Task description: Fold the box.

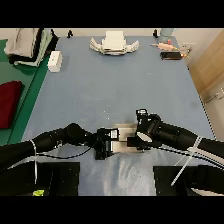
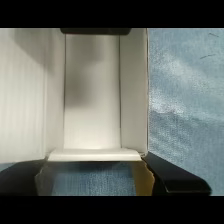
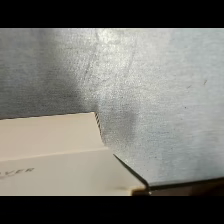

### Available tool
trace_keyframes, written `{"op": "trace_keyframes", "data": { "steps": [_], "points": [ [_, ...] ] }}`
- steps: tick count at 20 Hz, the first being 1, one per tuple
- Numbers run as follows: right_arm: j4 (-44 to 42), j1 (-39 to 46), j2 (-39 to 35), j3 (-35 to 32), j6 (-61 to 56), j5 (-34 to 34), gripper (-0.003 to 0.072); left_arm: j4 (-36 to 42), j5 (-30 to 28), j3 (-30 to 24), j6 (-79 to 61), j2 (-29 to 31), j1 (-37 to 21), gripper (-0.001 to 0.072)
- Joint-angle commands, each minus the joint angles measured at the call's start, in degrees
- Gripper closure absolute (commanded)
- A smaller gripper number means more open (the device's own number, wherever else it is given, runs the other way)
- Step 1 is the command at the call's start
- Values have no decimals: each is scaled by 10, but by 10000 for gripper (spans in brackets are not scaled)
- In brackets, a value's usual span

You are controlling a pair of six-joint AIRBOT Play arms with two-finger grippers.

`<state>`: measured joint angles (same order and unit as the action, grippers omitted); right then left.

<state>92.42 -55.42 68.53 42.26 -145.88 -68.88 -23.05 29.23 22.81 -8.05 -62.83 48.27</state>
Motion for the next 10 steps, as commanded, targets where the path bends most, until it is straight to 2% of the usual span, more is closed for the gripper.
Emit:
{"op": "trace_keyframes", "data": {
  "steps": [1, 10],
  "points": [
    [0, 0, 0, 0, 1, 101, 684, 0, -3, 0, 1, 0, 0, -5],
    [-10, 0, 0, 0, 5, 122, 684, 6, -3, 1, 1, 0, 0, -4]
  ]
}}
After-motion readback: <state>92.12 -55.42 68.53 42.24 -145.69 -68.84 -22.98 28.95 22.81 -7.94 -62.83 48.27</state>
